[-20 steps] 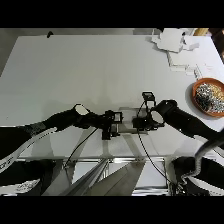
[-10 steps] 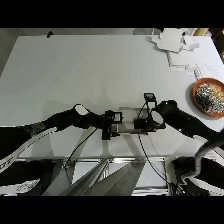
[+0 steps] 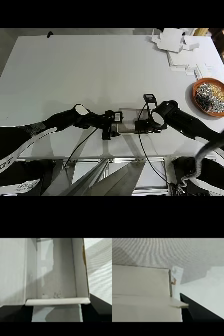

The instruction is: Fold the box and place the chain.

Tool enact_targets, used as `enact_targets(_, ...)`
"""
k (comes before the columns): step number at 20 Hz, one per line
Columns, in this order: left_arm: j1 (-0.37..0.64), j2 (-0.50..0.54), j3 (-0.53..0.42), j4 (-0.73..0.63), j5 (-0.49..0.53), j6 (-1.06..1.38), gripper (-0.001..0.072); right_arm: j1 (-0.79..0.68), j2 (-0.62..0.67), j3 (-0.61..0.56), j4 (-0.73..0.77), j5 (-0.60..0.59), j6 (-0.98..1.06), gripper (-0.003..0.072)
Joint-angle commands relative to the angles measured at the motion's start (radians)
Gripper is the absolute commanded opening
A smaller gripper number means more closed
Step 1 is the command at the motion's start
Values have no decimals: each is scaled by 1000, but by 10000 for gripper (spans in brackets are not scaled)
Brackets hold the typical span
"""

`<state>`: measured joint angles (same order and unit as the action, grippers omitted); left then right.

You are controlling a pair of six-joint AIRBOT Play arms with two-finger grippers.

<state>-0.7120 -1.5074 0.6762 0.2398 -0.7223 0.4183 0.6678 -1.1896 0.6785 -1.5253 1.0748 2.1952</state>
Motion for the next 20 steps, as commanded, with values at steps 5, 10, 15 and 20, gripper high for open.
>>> enact_targets(5,0,1,0,1,0,1,217,0,-15,1,-6,-18,0,155)
enact_targets(10,0,1,0,0,0,1,217,2,-15,0,-4,-17,-28,24)
enact_targets(15,0,1,0,0,0,1,217,2,-15,0,-5,-20,-28,247)
enact_targets(20,0,1,0,0,0,1,217,2,-16,-2,-8,-45,-27,233)
